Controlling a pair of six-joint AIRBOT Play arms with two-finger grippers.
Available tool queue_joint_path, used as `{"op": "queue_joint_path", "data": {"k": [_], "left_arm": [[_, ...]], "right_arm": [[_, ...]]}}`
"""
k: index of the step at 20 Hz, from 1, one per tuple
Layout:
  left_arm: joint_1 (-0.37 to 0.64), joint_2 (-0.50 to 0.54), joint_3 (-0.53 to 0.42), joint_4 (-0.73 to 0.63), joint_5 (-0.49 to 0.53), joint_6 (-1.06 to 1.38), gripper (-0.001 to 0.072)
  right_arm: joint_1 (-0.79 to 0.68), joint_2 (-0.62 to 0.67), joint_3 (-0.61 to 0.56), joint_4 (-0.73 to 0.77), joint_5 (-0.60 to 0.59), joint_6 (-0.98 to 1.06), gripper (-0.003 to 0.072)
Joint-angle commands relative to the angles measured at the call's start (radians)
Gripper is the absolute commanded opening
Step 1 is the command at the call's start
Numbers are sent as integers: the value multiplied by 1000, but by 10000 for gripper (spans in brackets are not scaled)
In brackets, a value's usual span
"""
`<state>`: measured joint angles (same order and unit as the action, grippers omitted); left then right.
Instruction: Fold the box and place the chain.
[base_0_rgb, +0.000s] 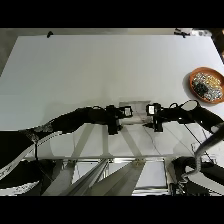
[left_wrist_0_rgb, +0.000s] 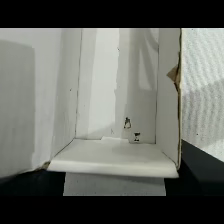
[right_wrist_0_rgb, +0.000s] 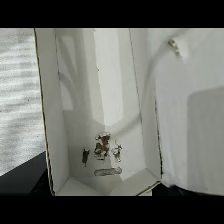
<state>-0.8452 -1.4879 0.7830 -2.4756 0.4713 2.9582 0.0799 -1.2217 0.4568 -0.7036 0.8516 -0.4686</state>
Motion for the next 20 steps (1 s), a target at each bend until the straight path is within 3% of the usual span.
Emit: {"op": "queue_joint_path", "data": {"k": [1,20], "left_arm": [[0,0,1,5,-7,1,135],[-4,0,1,30,-8,0,133]], "right_arm": [[0,1,0,0,0,0,436],[0,1,0,2,10,-63,436]]}}
